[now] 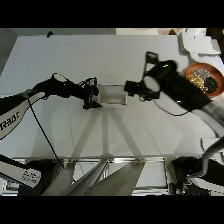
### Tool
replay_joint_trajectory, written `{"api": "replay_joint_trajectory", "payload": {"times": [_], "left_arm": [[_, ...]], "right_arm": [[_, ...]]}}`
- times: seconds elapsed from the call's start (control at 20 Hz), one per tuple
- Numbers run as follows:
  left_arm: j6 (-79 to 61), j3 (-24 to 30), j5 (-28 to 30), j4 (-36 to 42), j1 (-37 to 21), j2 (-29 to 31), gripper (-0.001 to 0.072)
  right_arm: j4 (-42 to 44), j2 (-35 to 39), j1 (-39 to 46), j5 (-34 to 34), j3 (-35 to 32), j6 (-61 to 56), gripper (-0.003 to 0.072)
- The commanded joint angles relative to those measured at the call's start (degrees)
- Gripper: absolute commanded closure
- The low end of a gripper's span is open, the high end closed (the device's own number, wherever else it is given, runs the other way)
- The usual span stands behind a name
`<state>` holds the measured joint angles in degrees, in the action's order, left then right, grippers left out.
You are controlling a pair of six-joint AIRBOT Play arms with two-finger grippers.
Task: Fold the box and place the chain.
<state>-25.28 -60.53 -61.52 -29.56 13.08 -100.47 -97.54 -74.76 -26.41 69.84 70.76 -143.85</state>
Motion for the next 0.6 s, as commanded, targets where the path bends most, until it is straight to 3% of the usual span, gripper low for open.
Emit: {"api": "replay_joint_trajectory", "payload": {"times": [0.0,0.2,0.25,0.55], "left_arm": [[-0.02,-0.02,0.02,-0.02,-0.02,0.0,0.0433],[-0.02,-0.02,0.02,-0.02,-0.02,0.02,0.0433],[-0.02,-0.02,0.02,-0.02,-0.02,0.02,0.0433],[-0.02,-0.02,0.02,-0.02,-0.02,0.02,0.0433]], "right_arm": [[-1.73,5.14,5.49,6.19,0.07,4.66,0.0251],[-16.24,6.56,12.24,11.85,0.07,14.69,0.0242],[-18.27,6.54,14.82,11.34,0.07,16.61,0.0192],[-19.12,6.25,34.49,-1.99,0.04,19.89,0.0179]]}}
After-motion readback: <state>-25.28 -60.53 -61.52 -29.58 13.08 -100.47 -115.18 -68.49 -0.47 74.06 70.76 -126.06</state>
